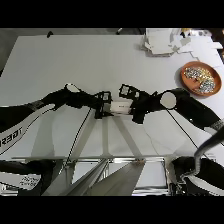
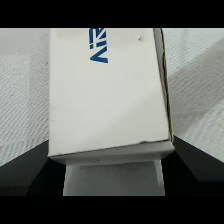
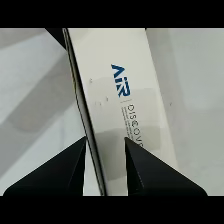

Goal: Fold the box and place the chain.

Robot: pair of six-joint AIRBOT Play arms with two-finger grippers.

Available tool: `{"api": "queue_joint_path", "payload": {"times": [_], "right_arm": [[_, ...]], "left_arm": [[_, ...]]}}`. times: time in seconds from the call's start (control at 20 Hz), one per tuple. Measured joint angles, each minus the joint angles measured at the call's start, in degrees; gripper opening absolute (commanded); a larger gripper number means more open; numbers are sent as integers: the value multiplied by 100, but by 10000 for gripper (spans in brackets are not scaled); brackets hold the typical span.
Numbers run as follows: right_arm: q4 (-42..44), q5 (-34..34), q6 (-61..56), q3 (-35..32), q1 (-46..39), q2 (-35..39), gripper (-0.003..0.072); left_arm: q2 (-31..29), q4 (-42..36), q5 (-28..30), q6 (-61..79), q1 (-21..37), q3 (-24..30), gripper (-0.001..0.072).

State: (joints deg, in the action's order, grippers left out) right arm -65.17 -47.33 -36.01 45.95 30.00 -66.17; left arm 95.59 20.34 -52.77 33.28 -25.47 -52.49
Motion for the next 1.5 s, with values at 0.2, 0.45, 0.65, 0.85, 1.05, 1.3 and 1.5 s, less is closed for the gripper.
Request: {"api": "queue_joint_path", "payload": {"times": [0.2,0.45,0.65,0.85,1.05,1.3,1.5], "right_arm": [[173,24,42,0,0,39,41],[249,212,52,0,0,-35,37],[284,129,50,0,0,-192,21],[289,55,48,-35,0,-249,18],[293,175,48,-205,0,-271,18],[302,280,48,-308,0,-439,18],[310,284,39,-330,0,-522,17]], "left_arm": [[0,-2,15,-4,0,0,209],[0,-2,24,-15,0,0,209],[0,2,35,-17,-2,0,209],[0,0,33,-15,0,0,209],[0,4,33,-7,-2,0,209],[2,13,46,-24,-2,0,209],[2,11,42,-22,-2,0,209]]}}
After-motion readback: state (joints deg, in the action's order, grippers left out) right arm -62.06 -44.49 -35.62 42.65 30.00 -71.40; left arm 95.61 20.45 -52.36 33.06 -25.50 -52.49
